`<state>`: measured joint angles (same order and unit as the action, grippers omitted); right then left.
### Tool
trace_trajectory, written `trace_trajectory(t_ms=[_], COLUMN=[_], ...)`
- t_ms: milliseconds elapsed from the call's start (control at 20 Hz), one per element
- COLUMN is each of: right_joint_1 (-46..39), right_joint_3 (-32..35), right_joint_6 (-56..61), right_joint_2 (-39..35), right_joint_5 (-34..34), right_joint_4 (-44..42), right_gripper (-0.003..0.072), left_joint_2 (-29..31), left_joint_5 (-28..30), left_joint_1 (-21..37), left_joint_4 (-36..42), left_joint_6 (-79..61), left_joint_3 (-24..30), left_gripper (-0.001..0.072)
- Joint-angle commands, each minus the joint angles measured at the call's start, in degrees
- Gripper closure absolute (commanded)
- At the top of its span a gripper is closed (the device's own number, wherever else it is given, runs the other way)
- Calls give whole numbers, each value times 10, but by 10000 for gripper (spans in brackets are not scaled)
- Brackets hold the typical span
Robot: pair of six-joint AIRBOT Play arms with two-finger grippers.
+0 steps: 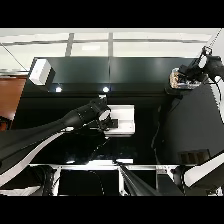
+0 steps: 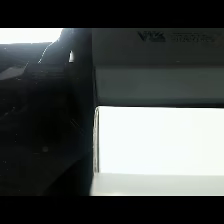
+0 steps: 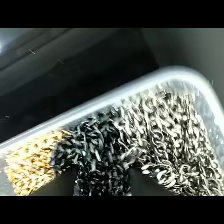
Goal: Fold the box and place the chain.
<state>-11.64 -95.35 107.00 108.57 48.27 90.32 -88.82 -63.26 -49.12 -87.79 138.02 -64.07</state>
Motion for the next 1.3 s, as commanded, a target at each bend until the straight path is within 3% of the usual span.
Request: trace_trajectory(t_ms=[0,600,700,750,800,900,950,1250], right_joint_1=[-1,0,0,-1,-1,-1,-1,0], right_joint_3=[-31,-37,-37,-37,-37,-47,-61,-101], right_joint_6=[-33,-109,-108,-109,-108,-115,-130,-188], right_joint_2=[1,33,34,34,33,28,22,-104], right_joint_5=[35,46,44,45,52,73,90,109], right_joint_4=[10,-33,-33,-33,-32,-30,-31,-38], right_gripper=[238,242,389,394,526,575,670,672], left_joint_2=[0,0,0,0,0,0,0,0], left_joint_5=[0,0,0,0,0,0,0,0], left_joint_1=[0,1,1,1,1,1,1,1], left_joint_4=[0,0,0,0,0,0,0,0], left_joint_6=[0,0,0,0,0,0,0,0], left_joint_3=[0,0,0,0,0,0,0,0], left_gripper=[680,680,680,680,680,680,680,680])
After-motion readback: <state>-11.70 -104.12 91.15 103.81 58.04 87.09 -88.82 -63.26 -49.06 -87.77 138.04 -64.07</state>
